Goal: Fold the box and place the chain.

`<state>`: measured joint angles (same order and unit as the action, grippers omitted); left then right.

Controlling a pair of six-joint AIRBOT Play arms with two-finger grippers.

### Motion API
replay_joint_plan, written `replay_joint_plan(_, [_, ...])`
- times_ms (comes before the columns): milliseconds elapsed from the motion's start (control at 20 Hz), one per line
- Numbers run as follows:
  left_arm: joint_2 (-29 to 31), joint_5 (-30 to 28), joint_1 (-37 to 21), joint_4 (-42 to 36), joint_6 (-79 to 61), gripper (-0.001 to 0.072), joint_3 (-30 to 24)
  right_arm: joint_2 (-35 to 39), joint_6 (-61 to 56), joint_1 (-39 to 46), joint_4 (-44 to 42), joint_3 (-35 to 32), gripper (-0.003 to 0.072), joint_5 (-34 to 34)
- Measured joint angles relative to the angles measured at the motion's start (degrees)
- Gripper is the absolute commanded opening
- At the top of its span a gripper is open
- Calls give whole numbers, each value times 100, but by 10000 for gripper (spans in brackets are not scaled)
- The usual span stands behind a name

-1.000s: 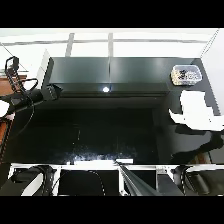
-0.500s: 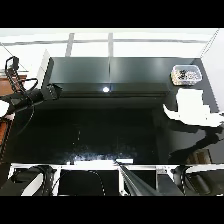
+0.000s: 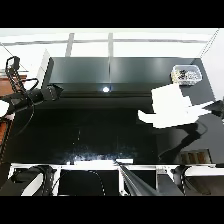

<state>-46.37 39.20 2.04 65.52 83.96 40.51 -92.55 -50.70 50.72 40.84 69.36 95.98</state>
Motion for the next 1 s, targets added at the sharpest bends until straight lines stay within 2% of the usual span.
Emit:
replay_joint_plan(250, [0, 42, 11, -76, -22, 701, 0, 1679, 22, -1187, -909, -1493, 18, -798])
replay_joint_plan(550, [-9, 52, 435, -155, -39, 701, 0, 3810, -81, -3150, -1497, -3272, 18, -2645])
replay_joint_plan(800, [-127, 122, 1062, -168, -39, 701, 0, 4651, -146, -4697, -1895, -4341, 18, -4120])
replay_joint_plan(900, [-267, 315, 1176, -212, 11, 700, 2, 4760, -162, -5169, -1958, -4577, 18, -4605])
replay_joint_plan(1000, [-479, 745, 1207, -260, -2, 701, 0, 4819, -160, -5495, -1996, -4701, 18, -4946])
